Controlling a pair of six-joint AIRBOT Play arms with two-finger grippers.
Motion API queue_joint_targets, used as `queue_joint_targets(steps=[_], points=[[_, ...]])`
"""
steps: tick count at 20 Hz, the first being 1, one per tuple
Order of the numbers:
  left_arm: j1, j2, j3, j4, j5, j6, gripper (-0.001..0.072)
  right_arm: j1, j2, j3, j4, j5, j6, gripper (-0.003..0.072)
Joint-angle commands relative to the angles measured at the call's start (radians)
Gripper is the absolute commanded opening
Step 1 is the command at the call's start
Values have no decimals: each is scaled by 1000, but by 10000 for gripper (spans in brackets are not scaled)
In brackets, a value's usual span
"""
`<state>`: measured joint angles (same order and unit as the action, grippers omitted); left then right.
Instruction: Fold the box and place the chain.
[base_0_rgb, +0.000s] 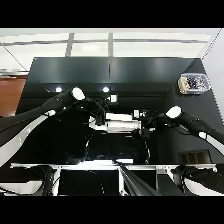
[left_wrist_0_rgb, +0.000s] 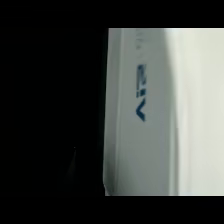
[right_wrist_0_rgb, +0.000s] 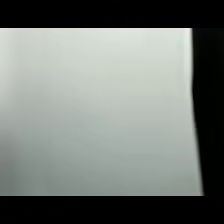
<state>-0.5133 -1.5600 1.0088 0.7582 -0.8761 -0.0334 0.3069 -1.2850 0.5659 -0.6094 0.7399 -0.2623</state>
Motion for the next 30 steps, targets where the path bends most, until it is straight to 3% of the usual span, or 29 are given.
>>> queue_joint_targets(steps=[1,4,7,9,11,12,13,15,18,21,23,25,27,30], points=[[0,34,12,42,-99,-6,427,1,0,-1,-5,0,0,486],[0,142,11,241,-126,-257,427,1,0,-1,-11,9,-4,487],[0,254,10,441,-215,-520,423,1,0,-1,-17,22,-11,485],[0,327,10,468,-345,-568,282,1,0,-1,-19,24,-13,485],[0,380,8,457,-486,-634,28,1,0,-1,-20,24,-13,460],[-1,392,-5,426,-547,-715,28,1,0,-1,-19,23,-12,361],[-3,401,-37,362,-562,-787,28,1,0,-1,-19,23,-12,352],[-23,415,-155,112,-450,-798,28,1,0,-1,-19,23,-12,342],[-72,416,-352,-263,-49,-629,28,1,0,-1,-19,23,-12,345],[-55,415,-420,-645,308,-354,30,1,0,-1,-19,23,-12,345],[-32,397,-409,-872,455,-113,31,1,0,-1,-19,22,-12,345],[-9,347,-369,-880,461,23,31,1,0,-1,-19,22,-12,345],[-2,270,-316,-773,448,12,30,1,0,-1,-19,22,-12,345],[-1,157,-237,-518,389,-200,30,1,0,-1,-19,22,-12,345]])
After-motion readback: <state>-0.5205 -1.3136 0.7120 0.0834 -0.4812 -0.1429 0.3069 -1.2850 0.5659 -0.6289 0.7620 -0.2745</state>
